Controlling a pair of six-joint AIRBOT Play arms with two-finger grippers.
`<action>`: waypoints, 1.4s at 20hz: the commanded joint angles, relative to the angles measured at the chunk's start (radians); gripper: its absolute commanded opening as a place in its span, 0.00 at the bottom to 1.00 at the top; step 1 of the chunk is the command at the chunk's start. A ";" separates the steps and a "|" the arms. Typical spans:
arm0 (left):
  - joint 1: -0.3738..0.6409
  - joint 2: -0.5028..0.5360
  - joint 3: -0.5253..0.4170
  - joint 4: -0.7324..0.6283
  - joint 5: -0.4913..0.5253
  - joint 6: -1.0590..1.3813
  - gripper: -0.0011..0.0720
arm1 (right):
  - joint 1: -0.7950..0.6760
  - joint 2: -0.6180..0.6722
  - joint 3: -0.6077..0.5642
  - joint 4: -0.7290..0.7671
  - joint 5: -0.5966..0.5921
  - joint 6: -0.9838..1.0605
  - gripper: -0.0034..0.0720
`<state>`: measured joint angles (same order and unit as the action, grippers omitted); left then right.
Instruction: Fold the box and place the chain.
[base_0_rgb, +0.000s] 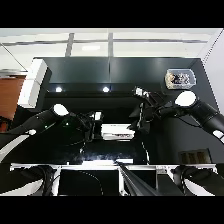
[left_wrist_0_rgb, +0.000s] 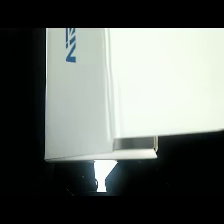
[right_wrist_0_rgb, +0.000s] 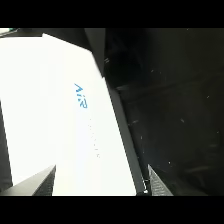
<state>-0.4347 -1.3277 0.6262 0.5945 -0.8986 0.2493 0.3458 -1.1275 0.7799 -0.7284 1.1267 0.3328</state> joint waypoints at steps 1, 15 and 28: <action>-0.001 -0.001 0.000 0.000 0.000 0.000 0.72 | 0.006 0.000 -0.002 -0.010 0.034 0.004 0.97; -0.001 -0.001 0.000 0.000 0.000 0.000 0.71 | 0.056 0.000 -0.035 -0.069 0.023 0.048 0.97; -0.001 -0.001 0.000 0.000 0.000 0.000 0.71 | 0.099 0.023 -0.022 -0.090 0.049 0.068 0.97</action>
